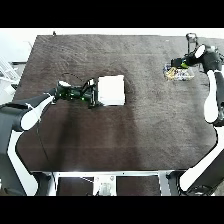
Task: Fold the box and place the chain.
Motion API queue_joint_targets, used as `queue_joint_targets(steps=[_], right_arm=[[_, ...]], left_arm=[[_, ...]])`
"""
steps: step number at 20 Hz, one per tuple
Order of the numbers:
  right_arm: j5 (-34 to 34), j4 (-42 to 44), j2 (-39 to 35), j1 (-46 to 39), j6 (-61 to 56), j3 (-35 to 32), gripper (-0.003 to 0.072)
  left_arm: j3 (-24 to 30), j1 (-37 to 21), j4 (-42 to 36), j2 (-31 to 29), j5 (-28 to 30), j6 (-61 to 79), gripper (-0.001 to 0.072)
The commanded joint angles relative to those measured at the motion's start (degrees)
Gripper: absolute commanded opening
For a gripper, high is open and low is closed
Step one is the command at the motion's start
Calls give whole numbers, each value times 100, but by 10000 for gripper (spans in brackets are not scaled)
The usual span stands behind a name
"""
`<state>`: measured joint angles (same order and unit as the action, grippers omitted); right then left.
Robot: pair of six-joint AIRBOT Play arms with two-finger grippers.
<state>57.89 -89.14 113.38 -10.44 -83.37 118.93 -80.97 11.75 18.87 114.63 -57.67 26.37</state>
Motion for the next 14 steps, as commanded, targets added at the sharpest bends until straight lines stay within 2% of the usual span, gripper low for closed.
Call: queue_joint_targets(steps=[1, 3, 7, 14], right_arm=[[444, -260, -625, 118, -57, 7, 1], [693, -363, -1097, 245, -13, 7, 1], [765, -605, -2120, 605, 59, 4, 2], [798, -693, -3298, 1237, 114, 4, 3]], left_arm=[[0, -4, 0, -2, 0, 2, 468], [0, -4, 0, -2, 0, 2, 468], [0, -4, 0, -2, 0, 2, 468], [0, -4, 0, -2, 0, 2, 467]])
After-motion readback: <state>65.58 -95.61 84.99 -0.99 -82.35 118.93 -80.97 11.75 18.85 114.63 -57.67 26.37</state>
